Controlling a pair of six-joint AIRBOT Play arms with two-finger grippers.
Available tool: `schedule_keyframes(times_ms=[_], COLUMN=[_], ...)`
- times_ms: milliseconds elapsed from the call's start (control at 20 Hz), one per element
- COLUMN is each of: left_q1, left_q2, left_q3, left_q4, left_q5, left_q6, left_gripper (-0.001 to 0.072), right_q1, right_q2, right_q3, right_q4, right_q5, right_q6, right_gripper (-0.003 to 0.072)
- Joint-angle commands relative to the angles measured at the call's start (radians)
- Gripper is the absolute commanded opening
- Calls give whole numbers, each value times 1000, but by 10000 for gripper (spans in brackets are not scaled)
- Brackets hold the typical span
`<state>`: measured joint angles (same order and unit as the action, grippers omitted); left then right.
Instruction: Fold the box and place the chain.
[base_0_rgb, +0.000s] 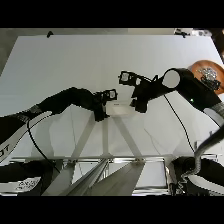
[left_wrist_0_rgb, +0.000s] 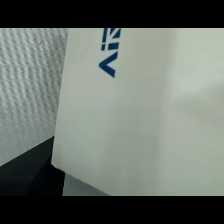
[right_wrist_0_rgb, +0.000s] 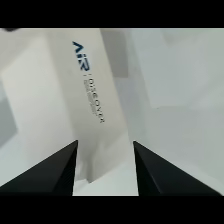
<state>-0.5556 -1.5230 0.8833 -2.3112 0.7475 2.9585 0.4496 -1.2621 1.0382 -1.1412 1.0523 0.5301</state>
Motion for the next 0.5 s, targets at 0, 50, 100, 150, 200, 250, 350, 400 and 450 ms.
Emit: schedule_keyframes(times_ms=[0, 50, 100, 150, 200, 250, 350, 400, 450], left_q1=[0, 0, 0, 0, 0, 0, 0, 0, 0], left_q2=[0, 0, 0, 0, 0, 0, 0, 0, 0], left_q3=[1, 1, 1, 1, 1, 1, 1, 1, 1], left_q4=[0, 0, 0, 0, 0, 0, 0, 0, 0], left_q5=[0, 0, 0, 0, 0, 0, 0, 0, 0], left_q6=[0, 0, 0, 0, 0, 0, 0, 0, 0], left_gripper=[155, 155, 155, 155, 155, 155, 155, 155, 155], right_q1=[21, 40, 64, 88, 113, 133, 152, 152, 151], right_q2=[21, 21, 20, 18, 15, 13, 5, 1, -1], right_q3=[1, 0, 0, 0, 0, 0, 0, 0, 0], right_q4=[52, 45, 36, 21, -16, -45, -61, -64, -89], right_q5=[60, 58, 51, 38, 19, 3, -3, -12, -33], right_q6=[-65, -66, -69, -70, -68, -64, -63, -45, -7], right_gripper=[413, 414, 416, 425, 450, 474, 474, 471, 469])
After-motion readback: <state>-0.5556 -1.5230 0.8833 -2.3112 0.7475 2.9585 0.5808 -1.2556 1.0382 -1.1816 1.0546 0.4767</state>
